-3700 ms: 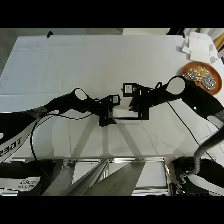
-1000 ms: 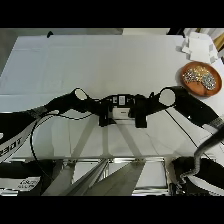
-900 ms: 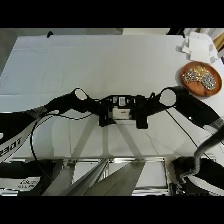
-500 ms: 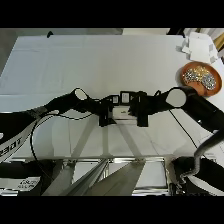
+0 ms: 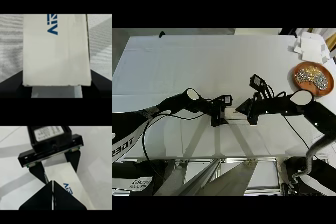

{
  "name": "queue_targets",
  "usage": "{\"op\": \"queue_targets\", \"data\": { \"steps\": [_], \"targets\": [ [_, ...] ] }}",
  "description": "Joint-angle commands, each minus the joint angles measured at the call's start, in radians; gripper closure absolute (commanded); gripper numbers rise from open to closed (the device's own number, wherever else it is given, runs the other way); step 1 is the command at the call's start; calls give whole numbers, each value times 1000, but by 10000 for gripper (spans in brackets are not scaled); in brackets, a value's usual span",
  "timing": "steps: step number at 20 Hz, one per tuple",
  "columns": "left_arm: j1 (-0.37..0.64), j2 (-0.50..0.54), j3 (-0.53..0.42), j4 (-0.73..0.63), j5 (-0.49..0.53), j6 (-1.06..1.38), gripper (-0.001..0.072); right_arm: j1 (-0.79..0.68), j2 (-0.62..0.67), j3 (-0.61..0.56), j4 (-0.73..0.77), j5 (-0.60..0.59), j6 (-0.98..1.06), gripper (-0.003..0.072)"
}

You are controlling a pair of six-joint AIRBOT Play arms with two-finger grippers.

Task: Fold the box and place the chain.

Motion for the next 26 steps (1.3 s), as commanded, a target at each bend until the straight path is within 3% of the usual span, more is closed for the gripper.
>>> {"op": "queue_targets", "data": {
  "steps": [1, 14, 26],
  "targets": [
    [1, 0, 0, 0, 0, 0, 437, -11, -33, -84, 104, -20, -49, 674],
    [1, 1, 0, 0, 0, 0, 437, -5, -66, -117, 87, -44, -77, 675],
    [1, 0, 0, 0, 0, 0, 437, 50, -66, -146, -13, -191, -2, 675]
  ]
}}
